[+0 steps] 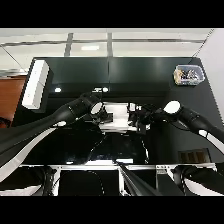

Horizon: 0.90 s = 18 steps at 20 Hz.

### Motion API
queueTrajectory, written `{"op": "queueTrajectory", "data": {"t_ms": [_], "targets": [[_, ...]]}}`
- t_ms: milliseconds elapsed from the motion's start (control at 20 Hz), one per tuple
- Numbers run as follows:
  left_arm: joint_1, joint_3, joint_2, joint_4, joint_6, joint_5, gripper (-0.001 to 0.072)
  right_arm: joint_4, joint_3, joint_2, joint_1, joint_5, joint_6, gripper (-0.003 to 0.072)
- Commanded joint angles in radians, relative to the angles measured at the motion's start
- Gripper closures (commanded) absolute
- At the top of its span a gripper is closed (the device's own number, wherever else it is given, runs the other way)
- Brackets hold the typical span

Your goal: Fold the box and place the chain.

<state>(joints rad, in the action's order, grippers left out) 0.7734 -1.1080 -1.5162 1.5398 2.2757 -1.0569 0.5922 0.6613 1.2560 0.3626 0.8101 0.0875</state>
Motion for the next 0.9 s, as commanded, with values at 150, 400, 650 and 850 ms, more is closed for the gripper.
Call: {"op": "queueTrajectory", "data": {"t_ms": [150, 400, 650, 850], "targets": [[0.000, -0.001, 0.001, -0.008, 0.000, 0.006, 0.0684, -0.147, 0.000, 0.063, 0.001, -0.003, -0.009, 0.0486], [0.000, -0.001, 0.001, -0.007, 0.000, 0.006, 0.0684, -0.146, -0.001, 0.063, 0.001, -0.003, -0.009, 0.0487], [0.000, -0.001, 0.001, -0.007, 0.000, 0.006, 0.0684, -0.146, -0.002, 0.068, 0.001, -0.008, -0.007, 0.0303], [0.000, -0.001, 0.001, -0.008, 0.000, 0.005, 0.0684, -0.140, -0.002, 0.068, 0.001, -0.006, 0.002, 0.0270]]}}
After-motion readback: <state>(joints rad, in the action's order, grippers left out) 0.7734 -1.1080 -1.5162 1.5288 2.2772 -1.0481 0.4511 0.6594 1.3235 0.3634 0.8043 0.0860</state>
